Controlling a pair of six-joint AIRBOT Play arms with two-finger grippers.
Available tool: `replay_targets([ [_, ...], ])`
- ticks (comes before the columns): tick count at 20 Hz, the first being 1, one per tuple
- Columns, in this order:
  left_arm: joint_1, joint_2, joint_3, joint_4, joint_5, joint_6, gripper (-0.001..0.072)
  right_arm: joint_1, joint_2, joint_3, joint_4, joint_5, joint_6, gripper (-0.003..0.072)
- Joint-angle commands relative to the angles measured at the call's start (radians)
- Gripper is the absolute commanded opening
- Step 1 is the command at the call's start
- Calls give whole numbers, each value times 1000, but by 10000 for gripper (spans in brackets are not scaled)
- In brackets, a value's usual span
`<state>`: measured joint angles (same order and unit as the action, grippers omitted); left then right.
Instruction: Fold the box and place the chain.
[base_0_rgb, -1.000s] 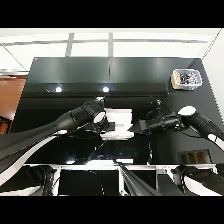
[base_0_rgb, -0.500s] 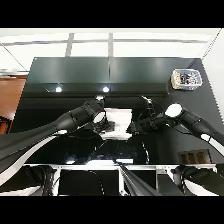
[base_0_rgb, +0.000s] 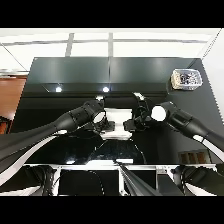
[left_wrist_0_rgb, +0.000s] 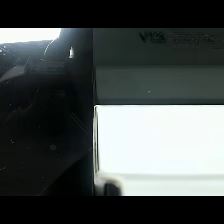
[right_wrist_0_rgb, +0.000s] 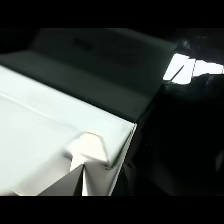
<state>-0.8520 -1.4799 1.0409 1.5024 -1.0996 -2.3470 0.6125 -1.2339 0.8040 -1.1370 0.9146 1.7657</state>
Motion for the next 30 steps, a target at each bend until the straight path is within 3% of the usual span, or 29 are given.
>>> replay_targets([
  [1, 0, 0, 1, -1, -3, 2, 28, 82, -58, 81, -191, 87, 224, 264],
  [4, 0, 0, 1, 0, -2, 2, 28, 128, -113, 128, -276, 179, 317, 265],
  [19, 0, 0, 1, 0, -3, 2, 28, 138, -187, 160, -217, 185, 385, 258],
  [20, 0, 0, 1, 0, -3, 2, 28, 138, -187, 160, -217, 179, 385, 213],
  [21, 0, 0, 1, 0, -3, 2, 28, 137, -187, 161, -218, 181, 384, 72],
  [24, 0, 0, 1, 0, -2, 2, 28, 138, -187, 161, -218, 181, 385, 17],
  [30, 0, 0, 1, 0, -2, 2, 28, 138, -186, 162, -216, 157, 385, 18],
])
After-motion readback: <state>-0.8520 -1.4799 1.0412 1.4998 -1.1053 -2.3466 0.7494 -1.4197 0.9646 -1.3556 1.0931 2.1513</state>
